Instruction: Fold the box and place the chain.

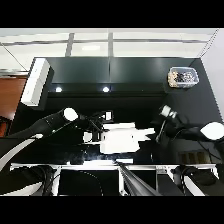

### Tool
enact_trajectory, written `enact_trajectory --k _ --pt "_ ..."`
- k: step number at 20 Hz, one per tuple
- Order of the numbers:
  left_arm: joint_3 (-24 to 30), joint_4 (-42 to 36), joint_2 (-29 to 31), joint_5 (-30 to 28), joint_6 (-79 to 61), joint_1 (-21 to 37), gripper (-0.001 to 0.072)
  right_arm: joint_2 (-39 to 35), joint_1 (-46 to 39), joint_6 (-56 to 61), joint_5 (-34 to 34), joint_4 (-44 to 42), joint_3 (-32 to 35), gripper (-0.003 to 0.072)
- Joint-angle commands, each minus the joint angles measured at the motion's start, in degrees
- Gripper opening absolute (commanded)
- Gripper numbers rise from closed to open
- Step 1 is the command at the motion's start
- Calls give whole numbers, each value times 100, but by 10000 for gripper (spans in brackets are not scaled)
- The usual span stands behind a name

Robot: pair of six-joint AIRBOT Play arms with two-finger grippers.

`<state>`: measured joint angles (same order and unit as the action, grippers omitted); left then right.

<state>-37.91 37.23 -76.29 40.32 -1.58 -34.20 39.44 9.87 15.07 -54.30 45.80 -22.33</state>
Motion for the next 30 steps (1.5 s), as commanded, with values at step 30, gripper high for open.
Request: enact_trajectory --k 30 --pt "4 -17 -7 63 -17 -9 27 1084 1934 -247 1054 101 -555 686"
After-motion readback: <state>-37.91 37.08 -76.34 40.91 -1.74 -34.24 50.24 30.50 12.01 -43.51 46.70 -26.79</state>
